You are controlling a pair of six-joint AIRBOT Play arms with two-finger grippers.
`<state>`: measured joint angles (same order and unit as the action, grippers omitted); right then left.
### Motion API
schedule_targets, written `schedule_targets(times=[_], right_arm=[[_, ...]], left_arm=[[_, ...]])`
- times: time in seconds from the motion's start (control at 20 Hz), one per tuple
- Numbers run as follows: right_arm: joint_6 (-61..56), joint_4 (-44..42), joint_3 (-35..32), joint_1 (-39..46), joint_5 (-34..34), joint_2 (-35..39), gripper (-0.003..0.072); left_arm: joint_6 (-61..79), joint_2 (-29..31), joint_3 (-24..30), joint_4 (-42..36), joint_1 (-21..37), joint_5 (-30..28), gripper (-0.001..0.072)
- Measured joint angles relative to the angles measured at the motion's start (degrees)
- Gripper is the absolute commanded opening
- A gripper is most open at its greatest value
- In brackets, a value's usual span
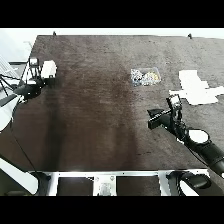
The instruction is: Fold the box and place the chain.
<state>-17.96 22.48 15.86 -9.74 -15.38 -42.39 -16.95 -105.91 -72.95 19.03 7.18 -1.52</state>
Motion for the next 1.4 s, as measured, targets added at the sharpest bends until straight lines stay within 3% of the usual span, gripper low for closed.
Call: schedule_targets(times=[0.1,0.2,0.3,0.5,0.55,0.6,0.65,0.7,0.75,0.8,1.0,1.1,1.25,1.4], right_arm=[[0.0,0.0,0.0,0.0,0.0,0.0,0.0374],[0.0,0.0,0.0,0.0,0.0,0.0,0.0383],[0.0,0.0,0.0,0.0,0.0,0.0,0.0506],[0.0,0.0,0.0,0.0,0.0,0.0,0.0515],[0.0,0.0,0.0,0.0,0.0,0.0,0.0502],[0.0,0.0,0.0,0.0,0.0,0.0,0.0389],[0.0,0.0,0.0,0.0,0.0,0.0,0.0161],[0.0,0.0,0.0,0.0,0.0,0.2,0.0007],[-0.1,0.0,0.0,0.0,0.0,0.3,0.0009],[0.0,0.0,0.0,0.0,0.0,0.7,0.0009],[0.0,0.0,0.0,0.0,1.9,3.1,0.0008],[0.0,0.0,0.0,0.0,3.2,5.4,0.0008],[-0.1,0.0,0.0,0.0,4.2,9.7,0.0008],[-3.1,0.0,0.0,0.0,4.6,13.0,0.0008]], left_arm=[[0.0,0.5,-0.1,0.0,0.0,-0.4,0.0720],[0.0,1.1,-0.1,0.0,0.0,-0.4,0.0720],[0.0,2.1,-0.1,0.1,0.0,0.4,0.0720],[0.5,4.9,-0.1,0.3,0.4,1.5,0.0720],[0.6,5.7,-0.1,0.4,0.8,1.8,0.0720],[0.7,6.7,-0.1,0.4,1.3,2.5,0.0715],[0.7,7.9,-0.1,0.4,1.9,3.7,0.0652],[0.7,9.2,0.0,0.4,2.5,5.4,0.0392],[0.8,10.8,-0.1,0.4,3.3,7.7,0.0143],[0.9,12.6,-0.1,0.7,4.1,10.4,0.0020],[2.6,19.8,0.1,2.2,4.9,22.1,0.0013],[3.7,24.5,1.6,1.4,4.4,25.2,0.0013],[10.3,34.1,7.8,-4.5,1.1,25.4,0.0013],[20.8,44.3,17.4,-14.4,-2.8,22.8,0.0014]])
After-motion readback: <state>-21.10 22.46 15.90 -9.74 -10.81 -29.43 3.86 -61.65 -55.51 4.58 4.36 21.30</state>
